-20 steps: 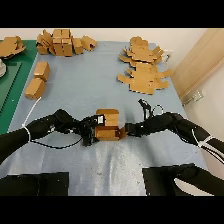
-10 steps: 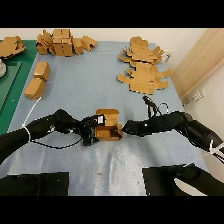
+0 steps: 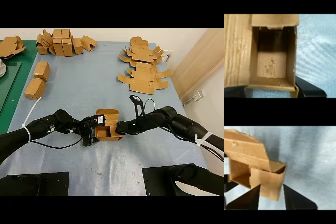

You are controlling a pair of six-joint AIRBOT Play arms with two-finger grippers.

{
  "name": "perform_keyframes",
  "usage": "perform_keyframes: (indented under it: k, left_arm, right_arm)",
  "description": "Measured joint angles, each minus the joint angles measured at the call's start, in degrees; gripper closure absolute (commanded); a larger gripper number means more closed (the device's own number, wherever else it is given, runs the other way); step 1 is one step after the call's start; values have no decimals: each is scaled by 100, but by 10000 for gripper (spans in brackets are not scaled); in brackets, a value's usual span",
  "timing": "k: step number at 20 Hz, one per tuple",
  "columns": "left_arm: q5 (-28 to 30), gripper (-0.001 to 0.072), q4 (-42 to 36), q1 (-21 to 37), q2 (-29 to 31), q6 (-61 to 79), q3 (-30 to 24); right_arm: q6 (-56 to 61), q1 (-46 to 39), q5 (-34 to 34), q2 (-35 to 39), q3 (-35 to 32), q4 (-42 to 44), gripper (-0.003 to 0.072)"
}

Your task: Fold the box.

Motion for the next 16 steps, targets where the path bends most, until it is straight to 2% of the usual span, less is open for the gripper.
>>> perform_keyframes:
  k: [5,8,16]
  left_arm:
    - [0,184,0,0,0,2,2]
    - [0,184,-2,0,-2,0,2]
    - [0,184,-2,0,0,0,2]
  right_arm:
    - [1119,503,-551,-586,616,-1167,249]
    - [1847,826,-846,-848,938,-1624,284]
    - [3370,1451,-1740,-1714,1958,-2315,284]
